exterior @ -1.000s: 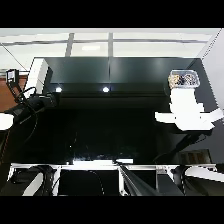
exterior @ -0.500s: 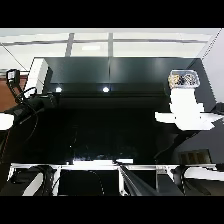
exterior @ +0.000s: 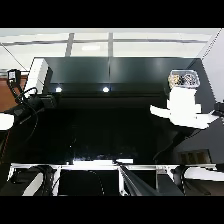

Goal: Fold the box and place the chain.

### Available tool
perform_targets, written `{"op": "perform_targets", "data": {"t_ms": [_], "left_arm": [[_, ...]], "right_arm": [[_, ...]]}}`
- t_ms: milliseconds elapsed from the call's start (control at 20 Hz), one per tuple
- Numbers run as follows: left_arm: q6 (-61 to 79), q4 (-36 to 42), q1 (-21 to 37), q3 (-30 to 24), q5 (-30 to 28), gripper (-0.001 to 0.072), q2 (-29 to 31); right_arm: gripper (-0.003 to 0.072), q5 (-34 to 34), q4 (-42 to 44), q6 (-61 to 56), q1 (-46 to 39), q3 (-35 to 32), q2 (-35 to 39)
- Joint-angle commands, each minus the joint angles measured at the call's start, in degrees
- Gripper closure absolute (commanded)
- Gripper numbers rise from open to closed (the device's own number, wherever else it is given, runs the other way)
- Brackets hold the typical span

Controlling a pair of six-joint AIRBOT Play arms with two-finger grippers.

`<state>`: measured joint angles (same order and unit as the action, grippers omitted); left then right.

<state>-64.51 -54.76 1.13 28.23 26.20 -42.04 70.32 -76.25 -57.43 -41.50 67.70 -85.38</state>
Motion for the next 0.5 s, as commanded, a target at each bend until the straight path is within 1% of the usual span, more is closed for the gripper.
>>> {"op": "perform_targets", "data": {"t_ms": [0, 100, 200, 300, 450], "left_arm": [[-0.02, -0.04, -0.04, 0.02, -0.02, 0.0007, 0.0], [-0.02, -0.04, -0.04, 0.02, 0.02, 0.0007, 0.0], [-0.04, 0.0, -0.04, 0.02, 0.0, 0.0007, -0.02], [-0.39, 0.04, -0.04, 0.0, 0.68, 0.0007, -0.02], [-0.37, 0.17, -0.04, 0.0, 3.91, 0.0007, -0.02]], "right_arm": [[0.0674, 5.18, 3.19, -0.76, 1.66, 0.07, 2.93], [0.0674, 6.99, 9.79, 1.42, 1.88, -0.09, 5.88], [0.0674, 8.13, 14.08, 2.93, 1.75, -3.41, 9.11], [0.0674, 7.87, 19.1, 6.45, 2.58, -9.27, 12.55], [0.0674, 3.37, 34.05, 12.94, 4.72, -21.4, 19.17]]}}
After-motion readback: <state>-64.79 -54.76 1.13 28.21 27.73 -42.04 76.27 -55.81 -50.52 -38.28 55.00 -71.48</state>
